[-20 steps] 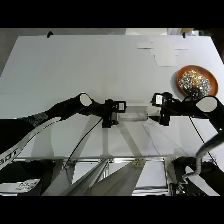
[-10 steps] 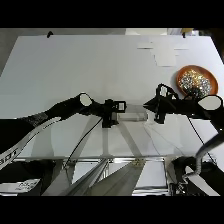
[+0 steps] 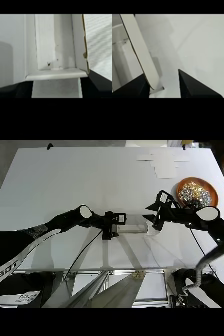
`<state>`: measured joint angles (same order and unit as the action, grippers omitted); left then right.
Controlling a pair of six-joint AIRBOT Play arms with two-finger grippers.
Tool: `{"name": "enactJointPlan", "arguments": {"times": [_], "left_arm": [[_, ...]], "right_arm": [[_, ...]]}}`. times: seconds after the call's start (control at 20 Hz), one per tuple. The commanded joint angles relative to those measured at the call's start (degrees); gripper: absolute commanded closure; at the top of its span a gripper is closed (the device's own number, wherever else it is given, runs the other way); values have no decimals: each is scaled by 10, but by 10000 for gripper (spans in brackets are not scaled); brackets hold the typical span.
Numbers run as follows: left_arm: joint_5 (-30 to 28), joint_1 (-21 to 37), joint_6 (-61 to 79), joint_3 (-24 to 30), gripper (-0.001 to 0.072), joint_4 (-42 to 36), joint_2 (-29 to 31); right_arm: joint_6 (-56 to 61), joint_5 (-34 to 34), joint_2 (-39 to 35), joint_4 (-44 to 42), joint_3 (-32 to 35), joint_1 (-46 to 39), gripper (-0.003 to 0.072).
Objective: Fold the box and place the chain.
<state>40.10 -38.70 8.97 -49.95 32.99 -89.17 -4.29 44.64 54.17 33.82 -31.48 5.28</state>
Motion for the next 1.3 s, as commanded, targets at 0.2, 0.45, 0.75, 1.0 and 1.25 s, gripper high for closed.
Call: {"name": "enactJointPlan", "arguments": {"times": [0.2,0.45,0.75,1.0,1.25], "left_arm": [[0,0,0,0,647,0,0],[0,0,0,0,647,0,0],[0,0,0,0,647,0,0],[0,0,0,0,647,0,0],[0,0,0,0,647,0,0]], "right_arm": [[98,48,-103,44,-1,0,273],[165,180,-113,45,-1,0,576],[163,204,-111,14,0,0,665],[165,104,-57,34,0,0,665],[165,-19,30,-4,0,0,666]]}}
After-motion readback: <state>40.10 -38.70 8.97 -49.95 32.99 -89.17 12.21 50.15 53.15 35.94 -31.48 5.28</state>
